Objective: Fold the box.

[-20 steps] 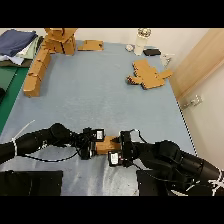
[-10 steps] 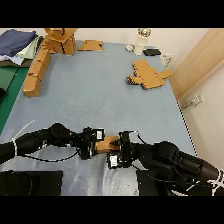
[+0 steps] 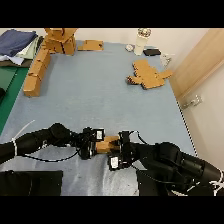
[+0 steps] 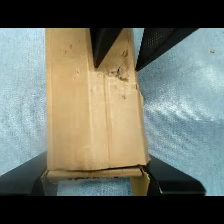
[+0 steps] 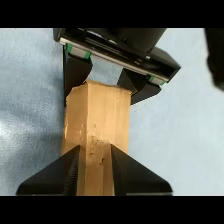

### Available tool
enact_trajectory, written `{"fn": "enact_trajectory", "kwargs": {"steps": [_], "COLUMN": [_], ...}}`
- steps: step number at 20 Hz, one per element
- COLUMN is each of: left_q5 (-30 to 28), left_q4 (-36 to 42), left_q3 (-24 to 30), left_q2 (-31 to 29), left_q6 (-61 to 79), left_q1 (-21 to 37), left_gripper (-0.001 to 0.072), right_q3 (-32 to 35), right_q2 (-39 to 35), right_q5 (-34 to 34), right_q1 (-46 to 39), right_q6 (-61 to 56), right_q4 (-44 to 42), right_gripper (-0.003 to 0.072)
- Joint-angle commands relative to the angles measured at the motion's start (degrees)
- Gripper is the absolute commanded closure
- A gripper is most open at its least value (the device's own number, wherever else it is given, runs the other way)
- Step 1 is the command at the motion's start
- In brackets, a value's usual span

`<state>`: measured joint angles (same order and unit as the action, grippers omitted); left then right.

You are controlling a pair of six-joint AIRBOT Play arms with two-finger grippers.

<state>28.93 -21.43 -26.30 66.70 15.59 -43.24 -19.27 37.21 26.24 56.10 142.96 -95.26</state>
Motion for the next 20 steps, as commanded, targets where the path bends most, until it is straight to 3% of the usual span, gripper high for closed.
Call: {"fn": "enact_trajectory", "kwargs": {"steps": [1, 9, 10, 11, 12, 20], "left_q5": [0.00, 0.00, 0.00, 0.00, 0.00, 0.00], "left_q4": [0.00, 0.00, 0.00, 0.00, 0.00, 0.00], "left_q3": [-0.04, -0.04, -0.04, -0.04, -0.04, -0.04], "left_q2": [0.02, 0.02, 0.02, 0.02, 0.02, 0.02], "left_q6": [0.00, 0.00, 0.00, 0.00, 0.00, 0.00], "left_q1": [0.02, 0.02, 0.02, 0.02, 0.02, 0.02], "left_gripper": [0.0203, 0.0202, 0.0203, 0.0202, 0.0202, 0.0203], "right_q3": [-0.07, -0.07, -0.07, -0.07, -0.07, -0.07], "right_q2": [-2.03, -3.80, -3.85, -3.85, -3.82, -0.98], "right_q5": [-0.24, -0.76, -0.94, -0.94, -1.09, -1.79], "right_q1": [0.07, 0.09, 0.09, 0.07, 0.07, 0.09], "right_q6": [-0.04, -0.02, -0.02, -0.02, -0.02, -0.02], "right_q4": [1.79, 3.54, 3.54, 3.54, 3.54, 2.34], "right_gripper": [0.0401, 0.0402, 0.0417, 0.0505, 0.0527, 0.0566]}}
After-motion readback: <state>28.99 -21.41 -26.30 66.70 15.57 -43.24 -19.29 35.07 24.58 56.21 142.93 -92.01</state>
